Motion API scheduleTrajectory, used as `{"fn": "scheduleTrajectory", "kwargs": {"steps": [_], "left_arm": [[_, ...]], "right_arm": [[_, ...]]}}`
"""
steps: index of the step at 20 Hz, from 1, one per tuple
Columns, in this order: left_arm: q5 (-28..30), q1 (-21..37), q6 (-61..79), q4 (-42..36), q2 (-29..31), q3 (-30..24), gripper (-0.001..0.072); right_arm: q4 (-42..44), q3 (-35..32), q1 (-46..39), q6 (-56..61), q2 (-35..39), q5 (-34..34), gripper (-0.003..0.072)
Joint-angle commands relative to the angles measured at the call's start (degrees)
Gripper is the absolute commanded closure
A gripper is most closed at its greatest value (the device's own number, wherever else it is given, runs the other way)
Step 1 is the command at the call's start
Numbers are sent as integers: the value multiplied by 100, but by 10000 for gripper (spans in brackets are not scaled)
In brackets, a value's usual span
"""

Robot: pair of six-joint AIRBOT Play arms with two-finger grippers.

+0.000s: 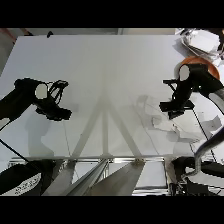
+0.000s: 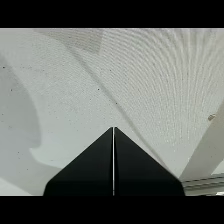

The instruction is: Fold the box and place the chain.

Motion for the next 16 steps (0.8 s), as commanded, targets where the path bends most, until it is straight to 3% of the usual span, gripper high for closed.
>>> {"fn": "scheduleTrajectory", "kwargs": {"steps": [1,9,12,14,16], "left_arm": [[0,-4,2,0,2,-2,701],[0,-2,2,0,2,-2,701],[0,-2,2,0,2,-2,701],[2,-2,2,0,2,-2,701],[0,-4,2,0,2,-2,701]], "right_arm": [[0,-2,7,-31,-4,0,671],[-170,109,4,-413,-2,87,672],[-1303,586,4,-802,55,597,672],[-2505,807,-79,-826,197,472,673],[-3259,890,-389,-804,424,-79,673]]}}
